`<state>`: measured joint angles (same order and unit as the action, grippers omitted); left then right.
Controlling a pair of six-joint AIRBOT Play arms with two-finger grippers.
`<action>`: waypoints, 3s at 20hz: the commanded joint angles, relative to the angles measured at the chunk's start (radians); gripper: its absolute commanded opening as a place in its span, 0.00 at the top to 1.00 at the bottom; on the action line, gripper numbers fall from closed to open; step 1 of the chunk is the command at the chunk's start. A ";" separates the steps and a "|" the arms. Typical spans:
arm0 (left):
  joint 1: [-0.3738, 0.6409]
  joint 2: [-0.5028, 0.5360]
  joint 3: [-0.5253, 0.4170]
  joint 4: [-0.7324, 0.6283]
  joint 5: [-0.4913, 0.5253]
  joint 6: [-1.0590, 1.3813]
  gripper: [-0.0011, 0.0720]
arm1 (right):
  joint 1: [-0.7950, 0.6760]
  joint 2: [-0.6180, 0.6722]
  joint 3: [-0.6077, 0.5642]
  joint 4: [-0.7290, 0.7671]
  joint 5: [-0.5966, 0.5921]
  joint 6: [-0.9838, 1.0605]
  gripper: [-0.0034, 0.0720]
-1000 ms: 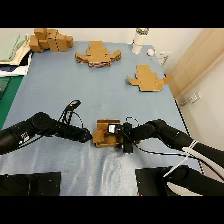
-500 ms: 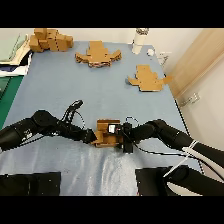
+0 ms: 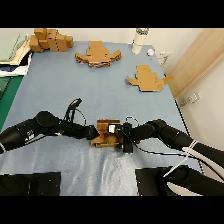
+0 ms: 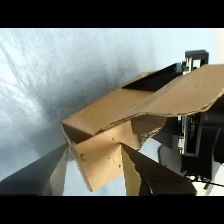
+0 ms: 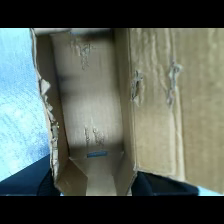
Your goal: Fold the box.
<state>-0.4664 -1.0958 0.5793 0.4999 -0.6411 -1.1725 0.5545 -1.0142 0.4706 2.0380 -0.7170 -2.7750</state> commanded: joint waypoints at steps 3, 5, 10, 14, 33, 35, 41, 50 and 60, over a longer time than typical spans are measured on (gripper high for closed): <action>-0.135 -0.002 0.057 0.336 0.071 -0.449 0.29 | 0.000 -0.001 0.000 0.000 0.000 0.000 0.29; -0.183 -0.002 0.105 0.533 0.018 -0.650 0.29 | 0.000 -0.001 0.000 0.000 0.000 0.000 0.29; -0.311 -0.026 0.237 0.831 -0.132 -1.023 0.30 | 0.000 -0.001 0.000 0.000 0.000 0.000 0.29; -0.412 -0.138 0.359 0.982 -0.288 -1.181 0.33 | 0.000 -0.001 0.000 0.000 0.000 0.000 0.29; -0.442 -0.382 0.534 1.025 -0.389 -1.225 0.33 | 0.000 -0.001 0.000 0.000 0.000 0.000 0.29; -0.442 -0.407 0.566 1.032 -0.450 -1.225 0.33 | 0.000 -0.001 0.000 0.000 0.000 0.000 0.29; -0.443 -0.417 0.573 1.022 -0.457 -1.250 0.60 | 0.000 -0.001 0.000 0.000 0.000 0.000 0.29; -0.444 -0.417 0.573 0.992 -0.432 -1.289 0.97 | 0.000 -0.001 0.000 0.000 0.000 0.000 0.29; -0.410 -0.415 0.636 0.904 -0.562 -1.286 0.43 | 0.000 -0.001 0.000 0.000 0.000 0.000 0.29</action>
<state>-0.8936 -1.5120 1.1866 1.4170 -1.1271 -2.4588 0.5545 -1.0145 0.4706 2.0384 -0.7162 -2.7762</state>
